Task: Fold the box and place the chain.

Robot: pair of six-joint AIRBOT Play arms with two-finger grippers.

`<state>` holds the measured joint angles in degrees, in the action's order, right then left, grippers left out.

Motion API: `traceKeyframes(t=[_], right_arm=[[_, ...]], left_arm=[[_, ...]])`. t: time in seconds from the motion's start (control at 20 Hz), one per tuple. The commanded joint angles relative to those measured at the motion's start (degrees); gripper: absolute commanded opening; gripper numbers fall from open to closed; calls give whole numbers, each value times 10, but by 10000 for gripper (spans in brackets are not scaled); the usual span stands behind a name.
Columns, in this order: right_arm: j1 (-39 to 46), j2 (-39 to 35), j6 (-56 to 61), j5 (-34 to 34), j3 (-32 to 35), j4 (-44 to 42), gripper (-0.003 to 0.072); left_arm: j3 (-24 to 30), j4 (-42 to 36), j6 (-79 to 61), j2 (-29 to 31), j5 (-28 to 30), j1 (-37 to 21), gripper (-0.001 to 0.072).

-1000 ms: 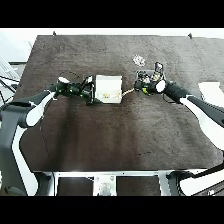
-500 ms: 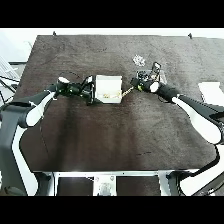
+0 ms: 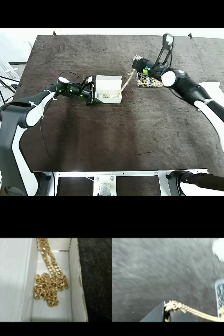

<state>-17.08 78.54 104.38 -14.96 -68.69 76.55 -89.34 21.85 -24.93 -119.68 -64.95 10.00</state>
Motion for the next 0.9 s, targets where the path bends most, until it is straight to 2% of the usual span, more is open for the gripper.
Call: traceKeyframes(t=[0.0,0.35,0.65,0.85], right_arm=[[-23,-93,0,-12,0,53,4],[-85,-184,0,-11,-7,86,4],[-143,-187,0,-4,-17,96,4],[-171,-182,0,32,-17,96,4]], left_arm=[[0,0,0,0,0,0,356],[0,0,0,0,0,0,357],[0,0,0,0,0,0,357],[0,0,0,0,0,0,356]])
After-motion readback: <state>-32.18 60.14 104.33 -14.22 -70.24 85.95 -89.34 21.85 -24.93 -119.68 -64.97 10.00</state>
